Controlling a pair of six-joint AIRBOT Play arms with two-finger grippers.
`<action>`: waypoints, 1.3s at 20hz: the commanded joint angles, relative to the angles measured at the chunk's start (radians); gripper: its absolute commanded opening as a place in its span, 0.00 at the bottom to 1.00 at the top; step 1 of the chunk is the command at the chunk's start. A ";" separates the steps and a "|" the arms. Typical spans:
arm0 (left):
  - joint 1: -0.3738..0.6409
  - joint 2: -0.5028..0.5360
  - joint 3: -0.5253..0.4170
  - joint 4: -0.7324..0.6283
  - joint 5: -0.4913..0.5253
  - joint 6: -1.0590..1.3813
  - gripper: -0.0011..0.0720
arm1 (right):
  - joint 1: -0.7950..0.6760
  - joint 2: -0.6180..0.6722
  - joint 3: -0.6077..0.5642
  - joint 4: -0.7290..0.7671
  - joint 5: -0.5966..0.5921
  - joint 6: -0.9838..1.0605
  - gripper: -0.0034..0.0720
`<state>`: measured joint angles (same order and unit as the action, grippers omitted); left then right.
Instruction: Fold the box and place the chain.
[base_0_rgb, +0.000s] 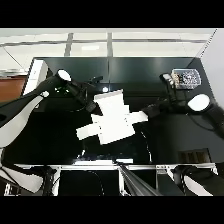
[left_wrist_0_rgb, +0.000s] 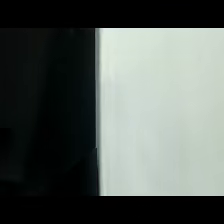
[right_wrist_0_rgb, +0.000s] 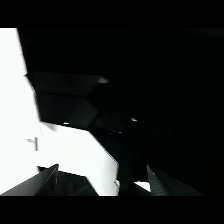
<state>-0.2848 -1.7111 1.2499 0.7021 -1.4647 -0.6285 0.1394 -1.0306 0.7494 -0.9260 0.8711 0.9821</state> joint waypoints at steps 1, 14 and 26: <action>-0.036 0.136 -0.108 -0.020 0.094 0.080 0.04 | -0.077 0.008 0.150 -0.158 0.187 -0.089 0.86; -0.184 0.194 -0.285 0.052 0.595 0.600 0.05 | -0.080 -0.003 -0.050 0.082 0.087 -0.496 1.00; -0.184 0.195 -0.285 0.052 0.586 0.599 0.05 | 0.236 -0.034 -0.226 0.122 -0.071 -1.138 0.99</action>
<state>-0.4686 -1.5162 0.9657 0.7525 -0.8803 -0.0311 0.2939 -1.0454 0.5400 -0.8207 0.8799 -0.0517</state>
